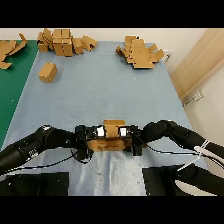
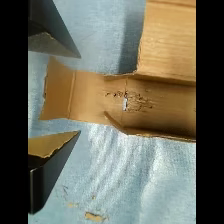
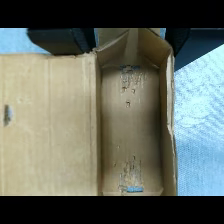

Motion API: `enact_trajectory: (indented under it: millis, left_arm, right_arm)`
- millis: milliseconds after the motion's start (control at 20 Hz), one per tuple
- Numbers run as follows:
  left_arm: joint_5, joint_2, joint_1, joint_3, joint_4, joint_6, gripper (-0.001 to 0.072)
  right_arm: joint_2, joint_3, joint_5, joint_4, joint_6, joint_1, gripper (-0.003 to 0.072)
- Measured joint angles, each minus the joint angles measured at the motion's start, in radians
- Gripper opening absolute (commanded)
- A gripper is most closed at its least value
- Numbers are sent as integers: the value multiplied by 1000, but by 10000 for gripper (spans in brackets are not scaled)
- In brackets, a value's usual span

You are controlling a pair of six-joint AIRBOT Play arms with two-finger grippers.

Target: Fold the box.

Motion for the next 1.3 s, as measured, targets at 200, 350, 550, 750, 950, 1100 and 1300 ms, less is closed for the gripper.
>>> enact_trajectory:
  millis: [200,350,550,750,950,1100,1300]
  left_arm:
    - [11,-54,-3,26,-20,54,686]
    - [15,-90,-11,43,-36,89,685]
    - [15,-114,-55,51,-47,109,397]
    - [20,-122,-76,54,-46,115,399]
    - [40,-134,-82,54,-46,116,392]
    - [76,-147,-84,55,-45,119,150]
    - [92,-155,-86,55,-46,119,150]
  right_arm:
    - [0,0,0,0,0,0,506]
    - [0,0,0,0,0,0,506]
    - [0,0,1,0,0,0,506]
    - [0,0,1,0,0,0,506]
    - [0,0,1,0,0,0,506]
    - [0,0,2,0,0,0,507]
    - [0,0,2,0,0,0,506]
